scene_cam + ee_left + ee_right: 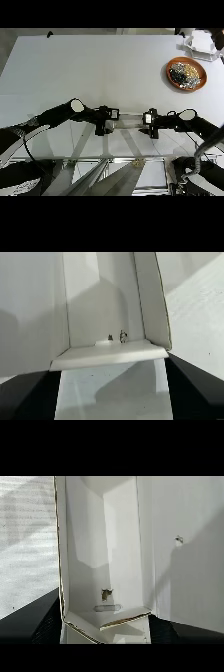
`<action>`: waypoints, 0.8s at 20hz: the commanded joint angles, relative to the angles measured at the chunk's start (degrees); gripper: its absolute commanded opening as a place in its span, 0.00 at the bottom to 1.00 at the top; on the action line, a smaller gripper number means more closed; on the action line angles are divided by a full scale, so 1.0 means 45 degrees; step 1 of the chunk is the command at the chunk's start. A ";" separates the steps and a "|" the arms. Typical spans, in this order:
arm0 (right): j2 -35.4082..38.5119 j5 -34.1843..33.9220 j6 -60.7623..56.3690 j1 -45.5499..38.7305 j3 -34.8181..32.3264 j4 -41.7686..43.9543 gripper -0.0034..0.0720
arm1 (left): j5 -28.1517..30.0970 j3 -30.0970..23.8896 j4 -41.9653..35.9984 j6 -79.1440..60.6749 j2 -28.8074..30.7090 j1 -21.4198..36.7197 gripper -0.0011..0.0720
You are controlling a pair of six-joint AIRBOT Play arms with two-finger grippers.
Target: Fold the box and place the chain.
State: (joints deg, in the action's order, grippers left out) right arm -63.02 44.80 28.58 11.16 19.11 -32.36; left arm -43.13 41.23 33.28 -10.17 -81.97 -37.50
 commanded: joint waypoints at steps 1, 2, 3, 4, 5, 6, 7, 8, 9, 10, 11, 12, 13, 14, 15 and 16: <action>0.0010 0.0000 -0.0005 -0.0010 -0.0005 0.0005 0.34 | 0.0087 -0.0010 -0.0661 -0.0029 -0.0107 -0.0034 0.99; 0.0010 0.0000 -0.0005 -0.0010 -0.0005 0.0005 0.34 | 0.0223 -0.0010 -0.0850 -0.0024 -0.0146 -0.0083 0.99; 0.0010 0.0000 -0.0005 -0.0010 -0.0005 0.0005 0.34 | 0.0311 -0.0010 -0.0923 -0.0029 -0.0189 -0.0117 0.99; 0.0010 0.0000 -0.0005 -0.0010 -0.0005 0.0005 0.34 | 0.0345 -0.0010 -0.0952 -0.0024 -0.0267 -0.0180 0.99; 0.0010 0.0000 -0.0005 -0.0010 -0.0005 0.0000 0.34 | 0.0321 -0.0010 -0.0962 -0.0019 -0.0355 -0.0214 0.99; 0.0010 0.0000 -0.0005 -0.0010 -0.0005 0.0005 0.34 | 0.0350 -0.0010 -0.0962 -0.0010 -0.0447 -0.0262 0.98; 0.0010 0.0000 -0.0005 -0.0010 -0.0005 0.0005 0.34 | 0.0350 -0.0010 -0.1069 0.0019 -0.0554 -0.0282 0.98; 0.0010 0.0000 -0.0005 -0.0010 -0.0005 0.0005 0.34 | 0.0350 -0.0010 -0.1287 0.0015 -0.0641 -0.0287 0.98; 0.0010 0.0000 -0.0005 -0.0010 -0.0005 0.0005 0.34 | 0.0350 -0.0010 -0.1452 -0.0010 -0.0724 -0.0287 0.98; 0.0010 0.0000 -0.0005 -0.0010 -0.0005 0.0005 0.34 | 0.0359 -0.0010 -0.1540 -0.0024 -0.0787 -0.0287 0.98; 0.0010 0.0000 -0.0005 -0.0010 -0.0005 0.0005 0.34 | 0.0374 -0.0010 -0.1564 -0.0024 -0.0816 -0.0287 0.98; 0.0010 0.0000 -0.0005 -0.0010 -0.0005 0.0005 0.34 | 0.0403 -0.0010 -0.1583 -0.0019 -0.0826 -0.0287 0.97; 0.0010 0.0000 -0.0005 -0.0010 -0.0005 0.0005 0.34 | 0.0413 -0.0010 -0.1579 -0.0019 -0.0835 -0.0287 0.97; 0.0010 0.0000 0.0000 -0.0010 -0.0005 0.0005 0.34 | 0.0447 -0.0010 -0.1583 -0.0019 -0.0865 -0.0287 0.96; 0.0010 0.0000 -0.0005 -0.0010 -0.0005 0.0000 0.34 | 0.0491 -0.0010 -0.1579 -0.0015 -0.0894 -0.0287 0.89; 0.0010 0.0000 -0.0005 -0.0010 -0.0005 0.0005 0.34 | 0.0486 -0.0010 -0.1579 -0.0010 -0.0899 -0.0287 0.76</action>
State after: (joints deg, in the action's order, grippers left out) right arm -63.02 44.82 28.53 11.16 19.11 -32.34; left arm -41.17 41.23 26.30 -10.31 -85.65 -38.74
